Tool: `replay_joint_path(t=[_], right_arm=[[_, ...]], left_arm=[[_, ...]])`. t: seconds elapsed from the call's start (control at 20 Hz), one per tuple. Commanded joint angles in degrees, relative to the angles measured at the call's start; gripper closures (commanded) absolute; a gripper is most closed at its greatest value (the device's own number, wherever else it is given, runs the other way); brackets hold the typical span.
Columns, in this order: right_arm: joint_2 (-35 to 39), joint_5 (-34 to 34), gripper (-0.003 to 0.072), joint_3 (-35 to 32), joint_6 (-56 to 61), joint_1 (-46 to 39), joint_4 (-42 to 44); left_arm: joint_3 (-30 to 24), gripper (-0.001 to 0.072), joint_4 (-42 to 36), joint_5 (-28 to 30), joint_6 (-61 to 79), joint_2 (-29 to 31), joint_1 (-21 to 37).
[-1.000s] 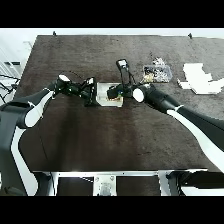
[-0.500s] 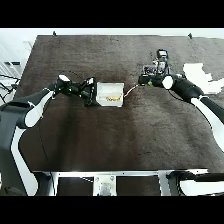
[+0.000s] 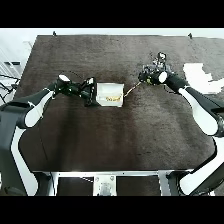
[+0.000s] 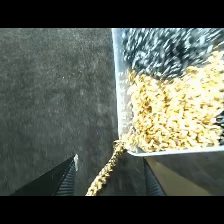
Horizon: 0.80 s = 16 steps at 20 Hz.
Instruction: Fold the box and place the chain.
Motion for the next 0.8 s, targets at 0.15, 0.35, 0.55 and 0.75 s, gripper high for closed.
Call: replay_joint_path(t=[0.15,0.35,0.55,0.75], right_arm=[[-3.5,1.3,0.0640,3.8,-2.8,-0.2,3.1],[1.1,5.1,0.0675,3.7,-4.8,0.5,3.1],[13.4,13.9,0.0675,3.7,-10.7,2.6,2.9],[26.2,22.3,0.0675,3.7,-11.4,6.8,-1.7]], left_arm=[[0.0,0.0241,0.0,0.2,0.0,0.0,0.0],[0.0,0.0241,0.0,0.2,0.0,0.0,0.0],[0.0,0.0241,0.0,0.2,0.0,0.0,0.0],[0.0,0.0241,0.0,0.2,0.0,0.0,0.0]])
